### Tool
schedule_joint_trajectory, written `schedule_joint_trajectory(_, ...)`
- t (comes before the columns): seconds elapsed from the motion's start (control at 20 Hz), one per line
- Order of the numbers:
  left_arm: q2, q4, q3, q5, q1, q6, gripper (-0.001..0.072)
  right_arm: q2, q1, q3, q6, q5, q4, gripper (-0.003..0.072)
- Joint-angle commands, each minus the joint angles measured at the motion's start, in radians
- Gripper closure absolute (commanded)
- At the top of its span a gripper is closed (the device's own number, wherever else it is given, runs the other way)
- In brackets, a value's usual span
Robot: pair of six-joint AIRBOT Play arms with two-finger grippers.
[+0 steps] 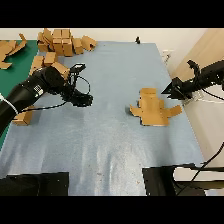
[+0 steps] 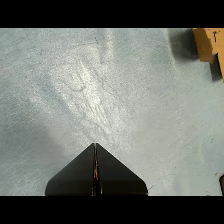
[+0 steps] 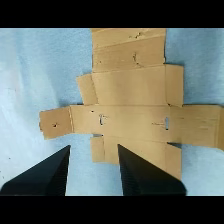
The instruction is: Fold the box.
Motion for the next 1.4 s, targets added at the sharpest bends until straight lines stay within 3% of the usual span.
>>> schedule_joint_trajectory(0.0, 0.000, 0.000, 0.000, 0.000, 0.000, 0.000, 0.0699, 0.001, 0.001, 0.000, 0.000, 0.000, 0.000, 0.0254)
schedule_joint_trajectory(0.5, 0.000, 0.000, 0.000, 0.000, 0.000, 0.000, 0.0698, 0.001, 0.001, 0.000, 0.000, 0.010, 0.000, 0.0255)
schedule_joint_trajectory(0.65, 0.000, 0.000, 0.000, 0.007, 0.000, 0.000, 0.0698, 0.000, 0.001, 0.000, 0.002, 0.076, 0.001, 0.0254)
schedule_joint_trajectory(0.85, -0.001, -0.001, -0.001, 0.107, 0.000, -0.024, 0.0698, -0.004, 0.001, 0.000, 0.003, 0.171, -0.003, 0.0255)
schedule_joint_trajectory(1.1, -0.002, -0.010, -0.001, 0.161, 0.001, -0.013, 0.0698, -0.024, 0.019, -0.006, -0.029, 0.081, -0.045, 0.0255)
schedule_joint_trajectory(1.2, -0.002, -0.010, -0.001, 0.227, 0.001, 0.006, 0.0698, -0.024, 0.020, -0.006, -0.039, 0.005, -0.059, 0.0254)
schedule_joint_trajectory(1.35, -0.002, -0.010, 0.000, 0.308, 0.001, 0.008, 0.0698, -0.026, 0.021, -0.021, -0.034, -0.011, -0.101, 0.0271)
